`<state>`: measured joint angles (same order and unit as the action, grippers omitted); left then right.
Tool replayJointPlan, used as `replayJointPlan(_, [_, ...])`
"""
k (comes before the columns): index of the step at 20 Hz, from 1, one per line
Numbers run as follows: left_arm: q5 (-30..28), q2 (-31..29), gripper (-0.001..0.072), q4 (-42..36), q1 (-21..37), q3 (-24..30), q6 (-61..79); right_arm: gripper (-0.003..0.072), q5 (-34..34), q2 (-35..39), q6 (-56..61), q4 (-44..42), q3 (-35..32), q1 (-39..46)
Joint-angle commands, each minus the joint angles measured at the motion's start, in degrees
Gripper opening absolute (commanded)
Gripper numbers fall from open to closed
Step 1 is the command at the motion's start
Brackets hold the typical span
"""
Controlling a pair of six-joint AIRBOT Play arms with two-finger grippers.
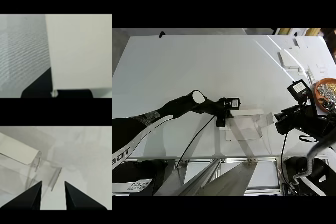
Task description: Fold the box and place the chain.
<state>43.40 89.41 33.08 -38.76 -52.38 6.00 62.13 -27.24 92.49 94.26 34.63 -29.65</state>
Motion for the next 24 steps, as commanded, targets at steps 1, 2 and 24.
replayJointPlan(1, [1.8,1.1,0.0003,0.2,-0.2,0.0,0.0,0.0324,0.0,0.1,0.0,0.0,0.0,0.0])
replayJointPlan(2, [2.0,1.4,0.0004,0.2,-0.3,0.0,0.0,0.0324,0.0,0.1,0.0,0.0,0.0,0.0])
replayJointPlan(24, [2.7,1.3,0.0003,1.9,-0.7,-1.4,5.5,0.0323,-0.1,0.1,0.0,-0.3,0.0,0.0])
